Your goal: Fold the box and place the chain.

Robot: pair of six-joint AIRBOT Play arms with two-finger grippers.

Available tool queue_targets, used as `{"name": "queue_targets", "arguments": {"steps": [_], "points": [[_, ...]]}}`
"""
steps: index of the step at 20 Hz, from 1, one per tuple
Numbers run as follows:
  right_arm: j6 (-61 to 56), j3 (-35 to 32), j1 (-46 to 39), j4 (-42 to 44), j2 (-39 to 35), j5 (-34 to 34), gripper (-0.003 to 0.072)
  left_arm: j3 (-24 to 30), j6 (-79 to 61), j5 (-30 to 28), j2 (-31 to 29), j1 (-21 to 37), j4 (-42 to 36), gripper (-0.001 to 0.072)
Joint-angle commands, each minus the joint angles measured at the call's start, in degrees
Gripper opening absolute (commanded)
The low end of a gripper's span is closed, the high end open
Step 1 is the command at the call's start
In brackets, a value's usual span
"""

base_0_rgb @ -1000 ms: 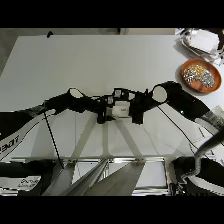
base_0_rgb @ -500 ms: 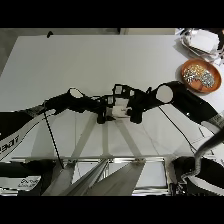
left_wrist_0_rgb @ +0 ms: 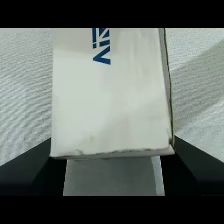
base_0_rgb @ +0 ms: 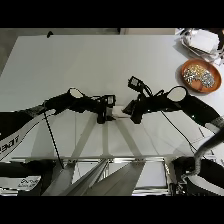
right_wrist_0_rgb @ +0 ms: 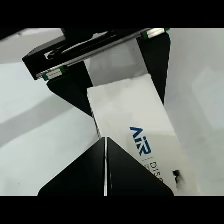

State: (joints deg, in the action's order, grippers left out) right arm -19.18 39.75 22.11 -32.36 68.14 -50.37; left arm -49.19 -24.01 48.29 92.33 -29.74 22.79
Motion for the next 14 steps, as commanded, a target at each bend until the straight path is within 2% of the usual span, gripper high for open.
{"name": "queue_targets", "arguments": {"steps": [1, 14], "points": [[4.96, -4.13, -0.94, 6.32, 0.44, 0.63, 0.0007, 0.02, 0.00, -0.07, -0.02, 0.00, 0.00, 0.0271], [7.28, -8.33, -2.29, 5.70, 0.46, 2.69, 0.0006, 0.02, 0.00, -0.09, -0.02, 0.00, 0.00, 0.0271]]}}
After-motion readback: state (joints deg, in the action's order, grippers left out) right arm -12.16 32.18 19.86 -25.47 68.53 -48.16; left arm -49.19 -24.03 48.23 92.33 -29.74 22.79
